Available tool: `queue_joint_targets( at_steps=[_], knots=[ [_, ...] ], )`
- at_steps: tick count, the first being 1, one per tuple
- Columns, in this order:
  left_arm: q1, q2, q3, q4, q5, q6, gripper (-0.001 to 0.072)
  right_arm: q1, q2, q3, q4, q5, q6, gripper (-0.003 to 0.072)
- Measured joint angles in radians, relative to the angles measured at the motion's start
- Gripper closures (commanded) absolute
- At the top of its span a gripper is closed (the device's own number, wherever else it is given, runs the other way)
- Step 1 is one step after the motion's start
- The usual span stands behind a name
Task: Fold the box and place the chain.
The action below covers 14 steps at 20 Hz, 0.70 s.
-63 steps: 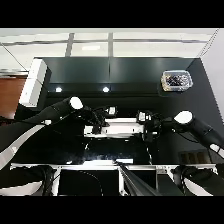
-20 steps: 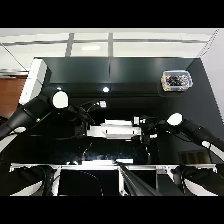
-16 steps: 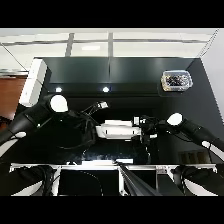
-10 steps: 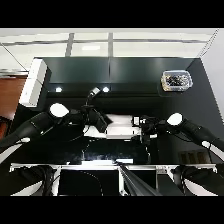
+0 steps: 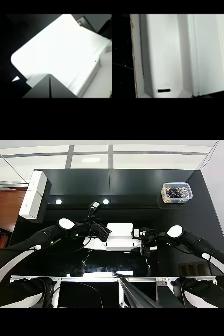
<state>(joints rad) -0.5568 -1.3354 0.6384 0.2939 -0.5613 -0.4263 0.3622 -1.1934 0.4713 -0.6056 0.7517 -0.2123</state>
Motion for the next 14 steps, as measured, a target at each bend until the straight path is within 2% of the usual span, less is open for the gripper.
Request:
queue_joint_targets(
  at_steps=[3, 7, 11, 12, 13, 14],
  knots=[
    [0.025, 0.018, 0.028, 0.097, -0.054, 0.005, 0.068, 0.0, 0.0, 0.0, -0.001, 0.002, -0.004, 0.0205],
    [0.124, 0.134, 0.06, 0.257, -0.152, -0.004, 0.068, 0.0, 0.0, 0.0, 0.0, 0.002, 0.0, 0.0205],
    [0.241, 0.251, 0.068, 0.407, -0.325, -0.002, 0.066, 0.0, 0.0, 0.0, 0.0, 0.0, 0.0, 0.0205],
    [0.252, 0.261, 0.069, 0.435, -0.381, 0.012, 0.0421, 0.0, 0.0, 0.0, 0.0, -0.001, 0.0, 0.0205],
    [0.254, 0.266, 0.066, 0.462, -0.435, 0.037, 0.0018, 0.0, 0.0, 0.0, 0.0, -0.001, 0.001, 0.0204],
    [0.246, 0.267, 0.059, 0.482, -0.473, 0.07, -0.0004, 0.0, 0.0, 0.0, 0.0, -0.001, 0.001, 0.0205]
  ],
)
